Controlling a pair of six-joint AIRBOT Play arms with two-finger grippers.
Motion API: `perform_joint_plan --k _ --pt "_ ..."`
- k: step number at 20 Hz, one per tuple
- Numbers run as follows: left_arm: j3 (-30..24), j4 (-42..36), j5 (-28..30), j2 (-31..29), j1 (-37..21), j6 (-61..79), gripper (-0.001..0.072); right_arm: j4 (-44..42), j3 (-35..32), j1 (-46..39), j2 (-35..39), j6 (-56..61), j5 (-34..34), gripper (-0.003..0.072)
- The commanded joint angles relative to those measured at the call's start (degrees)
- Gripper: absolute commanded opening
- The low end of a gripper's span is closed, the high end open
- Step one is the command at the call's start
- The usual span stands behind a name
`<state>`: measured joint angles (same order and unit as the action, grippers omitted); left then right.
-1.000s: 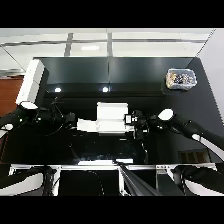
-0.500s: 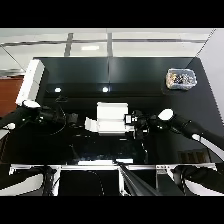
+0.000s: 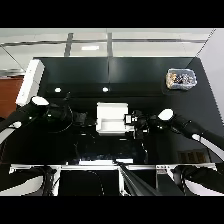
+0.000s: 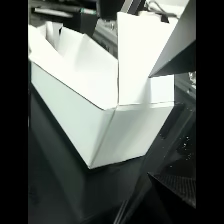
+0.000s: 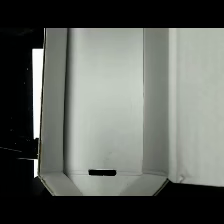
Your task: Fold the box and place the chain.
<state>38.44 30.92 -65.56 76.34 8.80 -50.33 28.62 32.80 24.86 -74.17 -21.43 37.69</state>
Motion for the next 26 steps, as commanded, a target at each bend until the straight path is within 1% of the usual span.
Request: perform_joint_plan --k 1,4,8,12,14,15,17,18,19,21,23,26 --pt "3.3 6.9 4.9 0.0 5.4 -9.6 0.0699 0.0 0.0 0.0 0.0 0.0 0.0 0.0221" --pt "6.3 13.0 6.3 0.0 9.7 -18.8 0.0699 0.0 0.0 0.0 0.0 0.0 0.0 0.0221" --pt "9.2 19.0 7.5 0.0 13.7 -28.0 0.0690 0.0 0.0 0.0 0.0 0.0 0.0 0.0221" --pt "12.1 30.9 6.3 0.0 17.7 -41.2 0.0682 0.0 0.0 0.0 0.0 0.0 0.0 0.0221" --pt "13.0 33.6 6.4 0.0 19.7 -44.7 0.0563 0.0 0.0 0.0 0.0 0.0 0.0 0.0222" --pt "13.1 34.5 6.5 0.0 20.6 -46.2 0.0555 0.0 0.0 0.0 0.0 0.0 0.0 0.0221" --pt "13.6 38.8 6.1 0.0 22.7 -50.8 0.0547 0.0 0.0 0.0 0.0 0.0 0.0 0.0221" --pt "13.9 41.5 6.2 0.0 23.9 -53.5 0.0514 0.0 0.0 0.0 0.0 0.0 0.0 0.0221" --pt "14.2 44.1 6.1 0.1 25.0 -55.7 0.0455 0.0 0.0 0.0 0.0 0.0 0.0 0.0221" --pt "14.9 44.9 5.8 0.1 26.3 -57.0 0.0391 0.0 0.0 0.0 0.0 0.0 0.0 0.0221" --pt "15.7 44.5 5.0 0.1 27.4 -58.8 0.0364 0.0 0.0 0.0 0.0 0.0 0.0 0.0221" --pt "15.9 44.7 4.2 0.1 28.8 -63.9 0.0362 0.0 0.0 0.0 0.0 0.0 0.0 0.0221"
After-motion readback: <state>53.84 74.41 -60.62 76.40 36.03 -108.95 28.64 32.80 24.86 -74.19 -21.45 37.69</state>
